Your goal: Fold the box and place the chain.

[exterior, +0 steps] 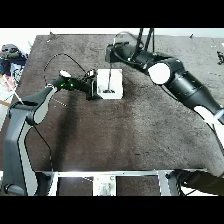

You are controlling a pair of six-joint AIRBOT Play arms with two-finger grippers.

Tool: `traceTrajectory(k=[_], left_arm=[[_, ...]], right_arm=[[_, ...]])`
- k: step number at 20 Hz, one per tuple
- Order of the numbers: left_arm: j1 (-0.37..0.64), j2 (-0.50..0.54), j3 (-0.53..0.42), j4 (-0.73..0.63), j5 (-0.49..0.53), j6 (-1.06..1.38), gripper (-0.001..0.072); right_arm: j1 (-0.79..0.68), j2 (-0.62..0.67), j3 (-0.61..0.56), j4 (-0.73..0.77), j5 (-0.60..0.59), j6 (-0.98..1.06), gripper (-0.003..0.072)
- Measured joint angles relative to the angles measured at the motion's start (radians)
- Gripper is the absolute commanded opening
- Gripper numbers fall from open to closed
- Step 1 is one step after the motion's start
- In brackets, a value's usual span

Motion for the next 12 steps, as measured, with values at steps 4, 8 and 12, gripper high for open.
traceTrajectory(k=[4, 8, 12], left_arm=[[0.0, 0.0, 0.0, 0.0, 0.0, 0.0, 0.0447], [0.0, 0.0, 0.0, 0.0, 0.0, 0.0, 0.0447], [0.0, 0.0, 0.0, 0.0, 0.0, 0.0, 0.0447]], right_arm=[[-0.017, -0.071, -0.011, 0.005, 0.053, -0.003, 0.0336], [-0.087, -0.094, -0.021, -0.017, 0.124, -0.004, 0.0338], [-0.22, -0.1, -0.056, -0.044, 0.203, 0.018, 0.0338]])
